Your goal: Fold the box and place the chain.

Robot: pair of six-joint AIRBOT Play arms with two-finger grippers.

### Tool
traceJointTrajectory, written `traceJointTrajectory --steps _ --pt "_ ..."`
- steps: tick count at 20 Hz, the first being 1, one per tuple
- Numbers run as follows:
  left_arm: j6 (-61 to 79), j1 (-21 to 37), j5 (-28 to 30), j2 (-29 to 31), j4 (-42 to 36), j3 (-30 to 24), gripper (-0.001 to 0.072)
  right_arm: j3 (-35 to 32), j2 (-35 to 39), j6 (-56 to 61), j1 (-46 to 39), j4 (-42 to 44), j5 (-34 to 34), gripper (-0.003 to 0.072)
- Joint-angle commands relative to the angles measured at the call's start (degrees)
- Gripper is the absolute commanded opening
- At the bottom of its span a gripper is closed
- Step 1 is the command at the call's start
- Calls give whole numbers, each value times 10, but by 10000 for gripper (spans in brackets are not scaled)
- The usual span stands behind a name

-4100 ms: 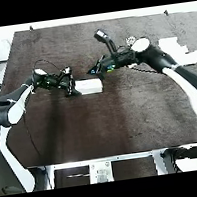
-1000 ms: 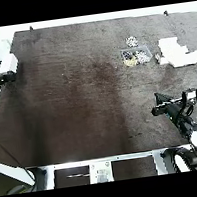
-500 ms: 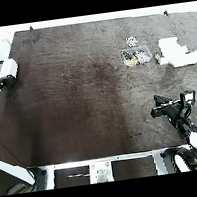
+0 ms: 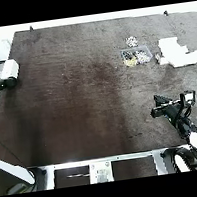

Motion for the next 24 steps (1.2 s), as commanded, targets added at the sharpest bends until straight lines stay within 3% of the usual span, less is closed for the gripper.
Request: traceJointTrajectory --steps 1,4,5,6,7,11,12,14,16,19,22,24 --pt "2 0 7 3 1 1 720 0 0 0 0 0 0 10" --pt "0 4 -14 14 11 8 720 0 0 0 0 0 0 12" --pt "-3 4 -17 23 21 9 720 0 0 0 0 0 0 61" --pt "-4 4 -19 31 33 9 720 0 0 0 0 0 0 218" --pt "-16 4 -20 41 48 9 720 0 0 0 0 0 0 323" --pt "-50 4 -63 83 92 9 720 0 0 0 0 0 0 325" --pt "-50 4 -85 97 93 9 655 0 0 0 0 0 0 311" --pt "-46 4 -143 129 92 9 29 2 1 0 0 0 0 123" --pt "-42 3 -188 158 61 8 13 7 1 0 0 0 0 12" --pt "53 2 -212 227 -72 -24 12 17 1 0 0 0 0 12" --pt "209 2 -199 351 -221 -146 12 24 1 0 0 2 0 12" --pt "304 -1 -149 456 -305 -256 12 30 1 1 0 7 0 12"
